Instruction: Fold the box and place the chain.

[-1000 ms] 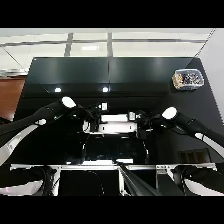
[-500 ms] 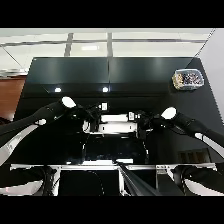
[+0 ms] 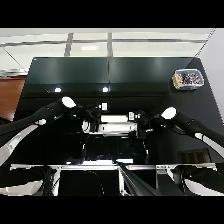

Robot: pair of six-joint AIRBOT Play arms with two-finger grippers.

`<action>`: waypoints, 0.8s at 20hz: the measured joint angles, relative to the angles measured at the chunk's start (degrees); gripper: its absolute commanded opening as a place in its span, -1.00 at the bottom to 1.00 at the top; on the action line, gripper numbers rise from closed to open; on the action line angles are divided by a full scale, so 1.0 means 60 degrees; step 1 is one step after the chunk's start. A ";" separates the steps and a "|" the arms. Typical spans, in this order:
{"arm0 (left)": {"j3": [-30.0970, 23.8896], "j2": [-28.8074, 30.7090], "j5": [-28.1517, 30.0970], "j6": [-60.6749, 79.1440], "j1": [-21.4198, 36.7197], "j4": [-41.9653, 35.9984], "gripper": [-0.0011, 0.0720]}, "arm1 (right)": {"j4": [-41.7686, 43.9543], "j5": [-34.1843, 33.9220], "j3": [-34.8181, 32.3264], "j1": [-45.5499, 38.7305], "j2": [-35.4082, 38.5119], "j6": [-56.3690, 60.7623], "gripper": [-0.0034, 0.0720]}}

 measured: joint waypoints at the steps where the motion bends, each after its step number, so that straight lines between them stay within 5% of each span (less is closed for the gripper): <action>1: 0.0000 0.0015 0.0007 -0.0040 0.0004 0.0000 0.05 | 0.0000 -0.0004 0.0000 0.0000 0.0000 0.0000 0.49; 3: 0.0018 0.0127 0.0007 -0.0146 0.0040 0.0004 0.24 | 0.0000 -0.0015 0.0000 0.0000 0.0000 0.0000 0.49; 5: 0.0047 0.0448 -0.0018 -0.0401 0.0160 0.0040 0.78 | 0.0000 -0.0022 0.0000 0.0000 0.0000 0.0004 0.49; 7: 0.0051 0.0954 -0.0029 -0.0889 0.0361 0.0397 0.79 | 0.0000 -0.0025 0.0000 0.0000 0.0000 0.0004 0.48; 9: 0.0062 0.1650 -0.0222 -0.1810 0.0648 0.1260 0.75 | 0.0000 -0.0029 0.0000 0.0000 0.0000 0.0004 -0.06; 10: 0.0062 0.2036 -0.0448 -0.2430 0.0812 0.1840 0.64 | -0.0004 -0.0029 0.0000 0.0004 0.0000 0.0004 -0.12; 11: 0.0062 0.2390 -0.0772 -0.3067 0.0962 0.2371 0.21 | -0.0004 -0.0029 0.0000 0.0004 0.0000 0.0004 -0.12; 12: 0.0066 0.2736 -0.1202 -0.3821 0.1096 0.2896 -0.57 | -0.0004 -0.0029 0.0000 0.0004 0.0000 0.0004 -0.13; 13: 0.0062 0.3013 -0.1727 -0.4619 0.1195 0.3315 -0.90 | -0.0004 -0.0029 0.0000 0.0007 0.0000 0.0004 -0.12; 16: -0.0142 0.3366 -0.3260 -0.6513 0.1206 0.3253 -0.90 | -0.0007 -0.0025 0.0000 0.0007 0.0000 0.0004 -0.12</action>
